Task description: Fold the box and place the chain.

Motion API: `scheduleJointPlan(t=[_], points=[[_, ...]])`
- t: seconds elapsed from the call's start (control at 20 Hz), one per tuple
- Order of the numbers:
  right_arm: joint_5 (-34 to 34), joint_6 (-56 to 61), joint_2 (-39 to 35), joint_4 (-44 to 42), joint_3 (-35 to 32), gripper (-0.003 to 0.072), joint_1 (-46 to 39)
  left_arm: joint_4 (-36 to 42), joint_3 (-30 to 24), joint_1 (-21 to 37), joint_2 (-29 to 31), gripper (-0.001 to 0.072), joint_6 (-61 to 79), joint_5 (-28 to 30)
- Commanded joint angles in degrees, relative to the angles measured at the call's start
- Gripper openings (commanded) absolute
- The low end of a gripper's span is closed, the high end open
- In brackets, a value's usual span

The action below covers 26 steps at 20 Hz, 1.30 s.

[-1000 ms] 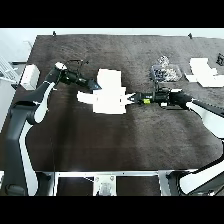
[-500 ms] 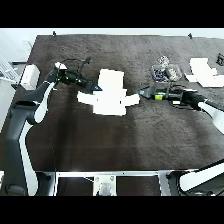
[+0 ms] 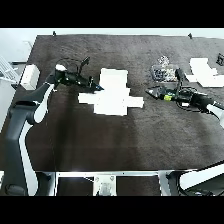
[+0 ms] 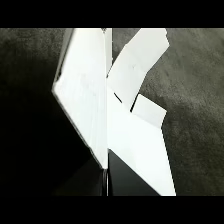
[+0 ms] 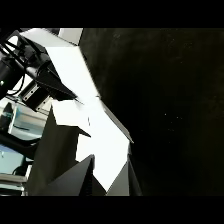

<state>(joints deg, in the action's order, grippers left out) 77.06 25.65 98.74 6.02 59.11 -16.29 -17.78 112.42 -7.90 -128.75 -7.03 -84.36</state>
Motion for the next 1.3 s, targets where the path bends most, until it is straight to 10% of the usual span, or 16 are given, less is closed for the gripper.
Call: scheduleJointPlan(t=[0.0,0.6,1.25], points=[[-0.7,-0.9,0.0,0.0,-0.7,0.0273,-0.2,3.4,-3.7,0.0,0.2,0.0016,8.3,1.4],[-6.2,-2.4,0.2,-0.1,-0.8,0.0275,-0.2,5.9,-17.4,-0.4,5.3,0.0017,26.5,11.3],[-6.2,-2.4,0.2,0.0,-0.8,0.0276,0.8,-1.6,-17.4,-3.4,5.2,0.0021,27.2,16.3]])
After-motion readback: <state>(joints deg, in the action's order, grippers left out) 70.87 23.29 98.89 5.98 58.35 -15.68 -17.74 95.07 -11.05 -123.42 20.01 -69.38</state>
